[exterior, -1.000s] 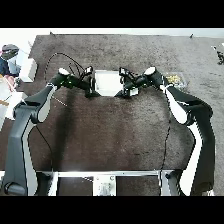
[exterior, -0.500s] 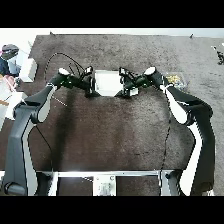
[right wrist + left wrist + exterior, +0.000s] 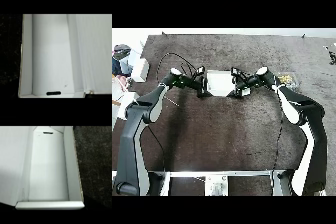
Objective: Fold the box and place the chain.
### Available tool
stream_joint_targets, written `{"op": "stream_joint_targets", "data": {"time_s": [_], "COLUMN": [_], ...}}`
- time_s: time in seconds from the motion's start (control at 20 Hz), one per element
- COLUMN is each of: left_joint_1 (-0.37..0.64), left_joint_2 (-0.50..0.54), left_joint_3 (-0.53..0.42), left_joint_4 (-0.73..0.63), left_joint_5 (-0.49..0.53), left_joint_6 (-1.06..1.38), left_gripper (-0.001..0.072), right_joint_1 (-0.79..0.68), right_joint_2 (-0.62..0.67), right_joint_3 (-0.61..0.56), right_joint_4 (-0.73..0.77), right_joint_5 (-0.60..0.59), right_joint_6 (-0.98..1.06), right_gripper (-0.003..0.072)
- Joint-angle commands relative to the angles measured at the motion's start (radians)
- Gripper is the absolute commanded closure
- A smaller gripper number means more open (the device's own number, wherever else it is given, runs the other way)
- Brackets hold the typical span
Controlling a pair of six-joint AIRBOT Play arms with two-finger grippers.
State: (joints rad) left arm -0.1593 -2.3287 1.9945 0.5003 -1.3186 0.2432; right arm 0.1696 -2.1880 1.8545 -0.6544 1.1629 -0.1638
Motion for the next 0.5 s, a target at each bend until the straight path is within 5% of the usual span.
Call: {"op": "stream_joint_targets", "data": {"time_s": [0.0, 0.3, 0.35, 0.4, 0.45], "left_joint_1": [0.000, 0.000, 0.000, 0.000, 0.000], "left_joint_2": [-0.001, -0.001, -0.001, -0.001, -0.001], "left_joint_3": [0.000, 0.000, 0.000, 0.000, 0.000], "left_joint_4": [0.001, 0.001, 0.001, 0.001, 0.001], "left_joint_5": [0.010, 0.011, 0.011, 0.011, 0.011], "left_joint_6": [0.001, 0.001, 0.001, 0.001, 0.001], "left_gripper": [0.0229, 0.0228, 0.0228, 0.0229, 0.0228], "right_joint_1": [0.000, 0.000, 0.000, -0.004, -0.009], "right_joint_2": [0.000, 0.000, 0.003, 0.008, 0.016], "right_joint_3": [0.000, 0.000, 0.000, 0.000, 0.000], "right_joint_4": [0.000, 0.005, 0.003, 0.003, 0.003], "right_joint_5": [0.000, 0.001, -0.005, -0.003, -0.002], "right_joint_6": [0.000, 0.000, 0.000, 0.005, 0.014], "right_gripper": [0.0157, 0.0157, 0.0120, -0.0034, -0.0034]}}
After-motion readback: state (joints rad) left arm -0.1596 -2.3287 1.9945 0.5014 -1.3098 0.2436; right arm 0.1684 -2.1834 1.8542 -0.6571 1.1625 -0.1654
